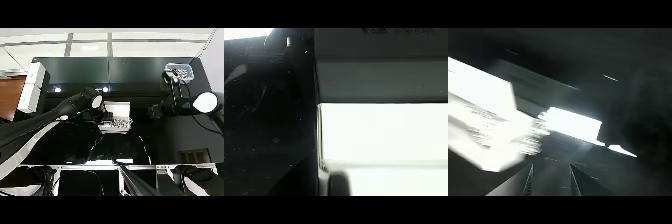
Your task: Fold the box and place the chain.
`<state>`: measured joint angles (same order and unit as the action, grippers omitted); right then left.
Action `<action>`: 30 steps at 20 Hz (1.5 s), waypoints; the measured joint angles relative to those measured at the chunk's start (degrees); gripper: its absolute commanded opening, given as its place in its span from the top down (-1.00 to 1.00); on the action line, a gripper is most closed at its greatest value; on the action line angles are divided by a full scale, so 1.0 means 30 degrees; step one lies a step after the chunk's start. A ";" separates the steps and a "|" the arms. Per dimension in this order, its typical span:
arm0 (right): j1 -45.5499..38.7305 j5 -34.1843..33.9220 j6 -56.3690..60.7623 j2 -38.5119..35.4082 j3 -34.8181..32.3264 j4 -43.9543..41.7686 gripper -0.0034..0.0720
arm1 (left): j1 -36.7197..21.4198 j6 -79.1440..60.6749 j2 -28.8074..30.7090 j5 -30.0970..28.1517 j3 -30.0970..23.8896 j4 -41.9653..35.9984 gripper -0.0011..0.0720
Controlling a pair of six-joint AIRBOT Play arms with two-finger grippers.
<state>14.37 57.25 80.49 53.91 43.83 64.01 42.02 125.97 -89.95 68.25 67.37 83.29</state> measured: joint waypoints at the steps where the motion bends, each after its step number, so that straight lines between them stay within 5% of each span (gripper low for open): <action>1: -0.0095 -0.0787 -0.0619 -0.0022 -0.0729 0.0313 -0.94 | 0.0000 0.0000 0.0000 0.0000 0.0000 0.0000 0.89; 9: -0.0379 -0.4080 -1.0681 0.1384 -0.3322 -0.0117 -0.94 | 0.0000 0.0007 0.0000 0.0000 0.0000 0.0000 0.89; 16: 0.0189 -0.4364 -2.4115 0.3927 -0.3526 -0.6768 -0.94 | 0.0000 0.0000 0.0000 0.0000 0.0000 0.0000 0.89; 24: 0.2433 -0.5311 -2.9893 0.5639 -0.3534 -0.9326 -0.93 | 0.0000 0.0000 0.0000 0.0036 0.0000 0.0000 0.89; 26: 0.2623 -0.5880 -3.0308 0.5763 -0.3541 -0.9573 -0.35 | 0.0000 0.0000 0.0000 0.0131 0.0000 0.0000 0.89; 28: 0.2725 -0.6258 -3.0490 0.5843 -0.3534 -0.9704 -0.14 | 0.0000 0.0000 0.0000 0.0262 0.0000 0.0000 0.89; 30: 0.2776 -0.6433 -3.0527 0.5872 -0.3541 -0.9712 0.41 | 0.0000 0.0000 0.0000 0.0299 0.0000 0.0000 0.89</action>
<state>22.70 37.95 -11.09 71.53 33.21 34.87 42.02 125.97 -89.95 69.14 67.37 83.29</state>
